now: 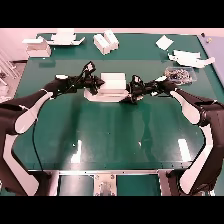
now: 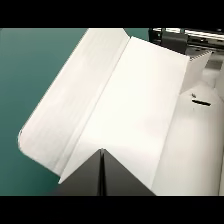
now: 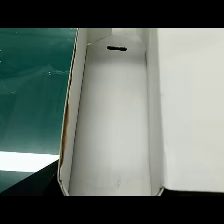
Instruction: Fold the box and place the chain.
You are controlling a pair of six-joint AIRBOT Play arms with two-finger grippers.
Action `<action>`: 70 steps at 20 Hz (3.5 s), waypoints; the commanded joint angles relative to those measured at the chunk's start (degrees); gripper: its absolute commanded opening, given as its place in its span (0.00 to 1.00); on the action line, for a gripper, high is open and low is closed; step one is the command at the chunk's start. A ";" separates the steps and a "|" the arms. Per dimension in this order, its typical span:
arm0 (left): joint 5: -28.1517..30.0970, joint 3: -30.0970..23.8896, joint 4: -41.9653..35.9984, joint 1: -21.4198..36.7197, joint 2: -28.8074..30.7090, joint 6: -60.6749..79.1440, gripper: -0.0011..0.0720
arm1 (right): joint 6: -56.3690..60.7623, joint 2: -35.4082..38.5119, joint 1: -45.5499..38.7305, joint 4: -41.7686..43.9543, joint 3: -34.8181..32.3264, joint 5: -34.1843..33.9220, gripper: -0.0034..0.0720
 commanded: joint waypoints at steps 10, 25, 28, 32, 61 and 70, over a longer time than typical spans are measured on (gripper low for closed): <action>-1.03 0.09 5.66 -0.02 -1.60 -1.57 0.04 | -0.02 -0.02 -0.04 0.00 0.04 0.02 0.73; -18.12 2.03 21.68 8.17 9.84 -13.53 0.44 | -0.02 -0.02 -0.04 0.00 0.04 0.02 0.73; -22.01 1.95 29.11 9.20 9.44 -16.61 0.70 | -0.02 -0.02 -0.04 0.00 0.04 0.02 0.73; -20.20 1.97 29.97 9.07 7.78 -14.53 0.70 | -0.02 -0.02 -0.04 0.00 0.04 0.02 0.73; -14.01 2.03 26.05 2.60 0.26 -9.14 0.68 | -0.02 -0.02 -0.04 0.00 0.04 0.02 0.73; -13.66 2.03 26.56 2.60 0.26 -10.01 0.56 | -0.02 -0.02 -0.04 0.00 0.04 0.02 0.73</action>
